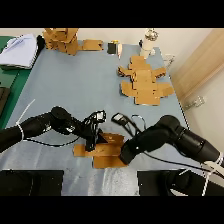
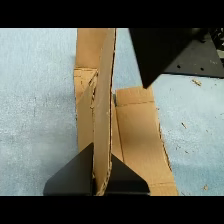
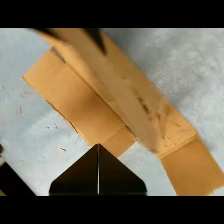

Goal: Fold the box.

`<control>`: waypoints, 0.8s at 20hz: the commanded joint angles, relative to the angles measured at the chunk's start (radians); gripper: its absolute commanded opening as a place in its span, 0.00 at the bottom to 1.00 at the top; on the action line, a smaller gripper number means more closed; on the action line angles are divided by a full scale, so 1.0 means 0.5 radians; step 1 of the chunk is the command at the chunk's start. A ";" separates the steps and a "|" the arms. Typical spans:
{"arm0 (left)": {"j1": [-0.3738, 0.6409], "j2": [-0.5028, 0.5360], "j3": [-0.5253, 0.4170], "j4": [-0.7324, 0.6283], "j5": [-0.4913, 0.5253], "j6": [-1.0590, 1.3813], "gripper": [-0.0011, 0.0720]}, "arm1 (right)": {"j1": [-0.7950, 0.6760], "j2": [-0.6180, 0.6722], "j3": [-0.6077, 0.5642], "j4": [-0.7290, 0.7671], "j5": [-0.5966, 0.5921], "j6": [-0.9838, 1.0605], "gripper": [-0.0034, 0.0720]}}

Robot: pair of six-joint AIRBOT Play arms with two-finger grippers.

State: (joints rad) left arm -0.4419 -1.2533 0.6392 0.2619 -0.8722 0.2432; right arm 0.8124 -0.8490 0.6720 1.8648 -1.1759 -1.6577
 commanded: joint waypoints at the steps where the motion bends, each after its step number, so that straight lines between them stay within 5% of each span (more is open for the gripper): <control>1: -0.001 -0.001 -0.001 0.000 0.000 -0.001 0.04 | 0.285 0.030 -0.049 -0.262 0.126 -0.005 0.05; 12: -0.001 -0.002 -0.001 -0.001 0.000 -0.001 0.04 | 0.336 0.663 -0.404 -0.362 0.201 -0.069 0.05; 16: -0.001 -0.001 -0.001 -0.001 -0.001 -0.001 0.04 | 0.429 0.702 -0.493 -0.370 0.204 -0.304 0.05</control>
State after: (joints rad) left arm -0.4419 -1.2533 0.6392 0.2615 -0.8722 0.2424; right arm 0.9928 -0.5289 0.4603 1.6833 -1.0801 -1.7290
